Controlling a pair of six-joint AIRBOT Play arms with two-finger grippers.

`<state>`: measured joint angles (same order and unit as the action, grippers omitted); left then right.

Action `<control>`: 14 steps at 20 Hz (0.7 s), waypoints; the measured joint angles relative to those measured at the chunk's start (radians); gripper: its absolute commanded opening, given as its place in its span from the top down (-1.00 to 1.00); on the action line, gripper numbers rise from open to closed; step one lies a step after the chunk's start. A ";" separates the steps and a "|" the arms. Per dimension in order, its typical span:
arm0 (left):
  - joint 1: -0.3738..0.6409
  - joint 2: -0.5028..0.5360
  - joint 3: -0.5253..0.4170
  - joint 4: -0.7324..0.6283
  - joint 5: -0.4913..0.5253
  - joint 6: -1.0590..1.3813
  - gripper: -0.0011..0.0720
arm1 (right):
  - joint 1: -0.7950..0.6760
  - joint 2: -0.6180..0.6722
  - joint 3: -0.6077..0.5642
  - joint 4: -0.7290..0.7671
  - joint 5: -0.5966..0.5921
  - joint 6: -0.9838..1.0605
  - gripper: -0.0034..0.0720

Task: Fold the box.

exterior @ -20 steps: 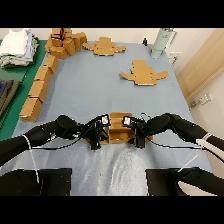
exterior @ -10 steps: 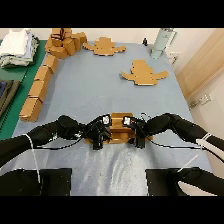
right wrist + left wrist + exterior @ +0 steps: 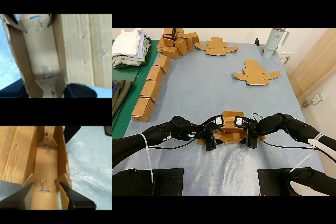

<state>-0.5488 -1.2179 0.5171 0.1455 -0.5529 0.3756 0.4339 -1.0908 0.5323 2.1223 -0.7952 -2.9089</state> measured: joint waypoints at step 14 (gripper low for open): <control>0.004 0.214 0.000 0.374 -0.023 -0.492 0.94 | 0.000 0.000 0.000 0.002 0.000 0.003 -0.42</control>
<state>-0.5446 -1.0042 0.5171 0.5198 -0.5762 -0.1162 0.4335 -1.0908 0.5320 2.1242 -0.7948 -2.9063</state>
